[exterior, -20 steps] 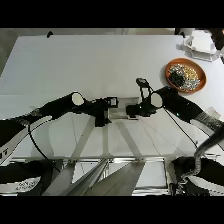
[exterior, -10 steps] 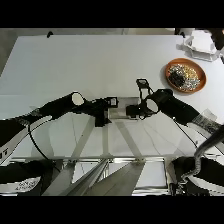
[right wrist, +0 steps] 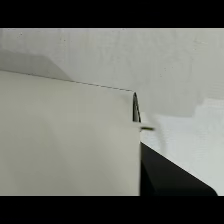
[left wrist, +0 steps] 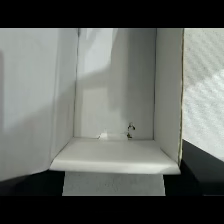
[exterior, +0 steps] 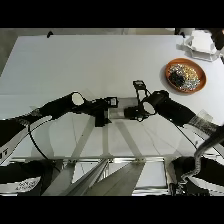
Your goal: Fold the box and place the chain.
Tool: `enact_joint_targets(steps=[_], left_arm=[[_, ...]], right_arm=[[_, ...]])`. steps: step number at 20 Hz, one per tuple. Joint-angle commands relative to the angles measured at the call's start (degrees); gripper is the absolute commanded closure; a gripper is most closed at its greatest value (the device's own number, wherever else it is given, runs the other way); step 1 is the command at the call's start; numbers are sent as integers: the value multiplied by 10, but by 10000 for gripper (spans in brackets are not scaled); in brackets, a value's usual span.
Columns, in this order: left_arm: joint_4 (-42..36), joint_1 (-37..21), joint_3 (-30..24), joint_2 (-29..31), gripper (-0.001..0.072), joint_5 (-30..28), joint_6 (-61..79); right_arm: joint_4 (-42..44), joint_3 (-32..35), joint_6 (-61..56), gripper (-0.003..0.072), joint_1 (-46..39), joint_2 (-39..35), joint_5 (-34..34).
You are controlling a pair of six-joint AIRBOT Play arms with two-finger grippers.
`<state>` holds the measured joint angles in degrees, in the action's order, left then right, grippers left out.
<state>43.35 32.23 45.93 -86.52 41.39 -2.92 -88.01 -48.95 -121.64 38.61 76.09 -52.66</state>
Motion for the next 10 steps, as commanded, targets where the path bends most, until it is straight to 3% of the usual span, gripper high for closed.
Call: enact_joint_targets(steps=[1, 10], left_arm=[[0, 0, 0, 0, 437, 0, 0], [0, 0, 0, 0, 437, 0, 0]], right_arm=[[9, 0, 6, 390, 1, 13, -5], [7, 0, 17, 391, 1, 33, -14]])
